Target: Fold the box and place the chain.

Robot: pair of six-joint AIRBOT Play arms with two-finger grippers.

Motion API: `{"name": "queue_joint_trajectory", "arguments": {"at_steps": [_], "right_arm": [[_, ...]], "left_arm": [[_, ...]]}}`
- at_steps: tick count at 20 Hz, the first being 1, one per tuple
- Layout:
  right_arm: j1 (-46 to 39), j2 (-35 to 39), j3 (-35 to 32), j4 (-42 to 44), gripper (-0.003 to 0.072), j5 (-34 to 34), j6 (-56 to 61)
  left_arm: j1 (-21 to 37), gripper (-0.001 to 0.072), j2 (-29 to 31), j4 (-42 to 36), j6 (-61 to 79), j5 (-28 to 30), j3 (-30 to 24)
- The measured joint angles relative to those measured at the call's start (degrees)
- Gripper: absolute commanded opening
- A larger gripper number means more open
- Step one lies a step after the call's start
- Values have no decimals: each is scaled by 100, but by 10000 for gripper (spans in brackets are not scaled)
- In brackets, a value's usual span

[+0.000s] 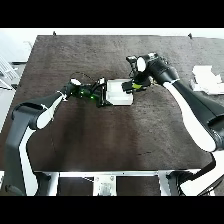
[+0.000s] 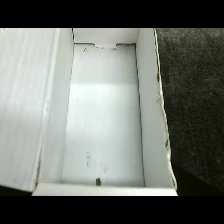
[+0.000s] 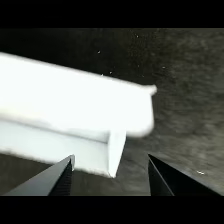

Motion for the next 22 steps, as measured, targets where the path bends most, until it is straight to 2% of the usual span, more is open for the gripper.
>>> {"name": "queue_joint_trajectory", "arguments": {"at_steps": [4, 5, 6, 7, 8, 10, 15, 22], "right_arm": [[-280, 446, 9, -350, 519, 76, -481], [-435, 507, 7, -527, 463, 68, -551], [-610, 546, 0, -662, 369, -42, -608], [-824, 570, -11, -754, 342, -260, -651], [-1049, 566, -22, -824, 354, -538, -728], [-1482, 476, -31, -828, 445, -1093, -973], [-2308, -101, -37, -118, 436, -1939, -1661], [-2785, -887, 96, 1333, 431, -2253, -2638]], "left_arm": [[0, 275, 0, 0, 0, 0, 0], [0, 275, 0, 0, 0, 0, 0], [0, 276, 0, 0, -2, 0, 0], [0, 275, 0, 0, -2, 0, 0], [0, 276, 0, 0, -2, 0, 0], [0, 276, 0, 0, -2, 2, 0], [0, 275, 0, 0, -2, 0, 0], [0, 275, 0, 0, -4, 2, 0]]}}
